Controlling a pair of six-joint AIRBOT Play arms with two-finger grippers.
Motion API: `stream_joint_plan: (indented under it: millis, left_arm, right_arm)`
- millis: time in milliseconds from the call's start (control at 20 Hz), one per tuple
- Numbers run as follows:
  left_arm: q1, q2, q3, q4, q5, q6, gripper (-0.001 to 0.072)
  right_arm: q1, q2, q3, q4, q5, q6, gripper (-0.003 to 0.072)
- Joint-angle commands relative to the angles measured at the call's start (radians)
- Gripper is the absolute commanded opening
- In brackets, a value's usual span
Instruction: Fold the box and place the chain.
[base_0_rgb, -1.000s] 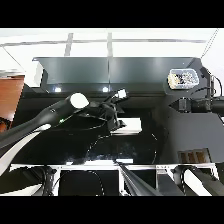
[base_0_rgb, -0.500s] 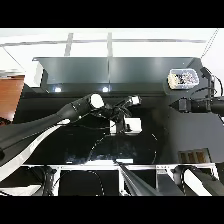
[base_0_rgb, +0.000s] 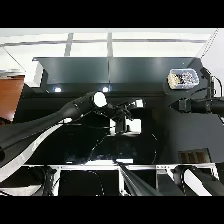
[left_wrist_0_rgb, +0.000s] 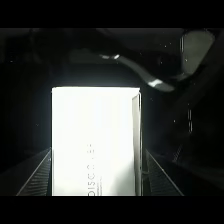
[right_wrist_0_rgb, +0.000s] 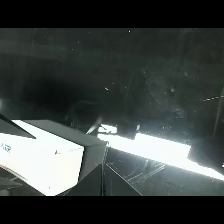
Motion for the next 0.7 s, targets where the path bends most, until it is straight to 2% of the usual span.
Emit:
stream_joint_plan:
  millis: [0,350,500,650]
  left_arm:
    - [-0.012,-0.001,0.008,0.061,-0.021,0.000,0.0711]
    - [-0.024,-0.001,0.008,0.092,-0.019,0.005,0.0711]
    - [-0.035,-0.002,0.008,0.149,-0.018,0.048,0.0711]
    - [-0.051,-0.038,0.006,0.162,0.029,0.063,0.0711]
  right_arm:
    - [-0.001,0.000,0.000,0.000,0.000,0.001,0.0013]
    - [-0.001,0.000,0.000,0.000,0.001,0.004,0.0013]
    - [-0.001,0.000,0.000,0.000,0.000,0.004,0.0013]
    - [-0.001,0.000,0.000,0.000,0.000,0.004,0.0013]
